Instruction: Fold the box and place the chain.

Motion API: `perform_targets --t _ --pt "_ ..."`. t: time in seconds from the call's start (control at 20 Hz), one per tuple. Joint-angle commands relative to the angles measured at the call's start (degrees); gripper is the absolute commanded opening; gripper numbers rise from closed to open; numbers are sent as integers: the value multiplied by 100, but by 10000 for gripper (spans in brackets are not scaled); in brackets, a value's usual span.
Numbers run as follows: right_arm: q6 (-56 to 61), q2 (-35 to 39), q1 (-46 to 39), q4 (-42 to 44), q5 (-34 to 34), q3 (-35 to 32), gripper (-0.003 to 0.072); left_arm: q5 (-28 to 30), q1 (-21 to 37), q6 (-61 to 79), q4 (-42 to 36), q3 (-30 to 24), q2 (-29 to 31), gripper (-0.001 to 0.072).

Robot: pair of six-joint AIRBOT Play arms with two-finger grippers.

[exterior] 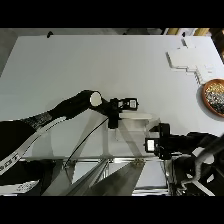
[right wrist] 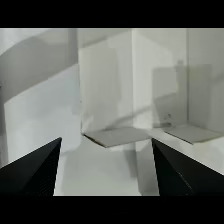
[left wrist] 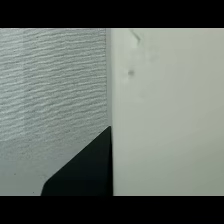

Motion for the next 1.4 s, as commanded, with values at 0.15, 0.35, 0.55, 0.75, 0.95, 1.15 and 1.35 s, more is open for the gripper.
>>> perform_targets --t 0.15,0.35,0.55,0.75,0.95,1.15,1.35 --pt "-315 -61 608 -247 -1102 -538 621 0 -4 0 0 -2 0 12" --pt "330 -597 605 -960 -1816 -516 617 0 -4 -2 -2 -2 0 12" --pt "330 -490 365 -903 -1589 -280 616 -2 -4 0 -2 -2 0 12" --pt "216 -490 -205 -435 -1268 -105 617 2 -4 0 -2 -2 -2 12" --pt "-216 -498 -664 96 -1268 66 616 0 -4 -2 -2 -2 -2 12" --pt "-933 -608 -1222 918 -1263 66 616 0 -4 0 -2 -2 0 12" --pt "-2017 -1132 -1821 1753 -1145 70 617 0 -4 -2 -2 -2 0 12"
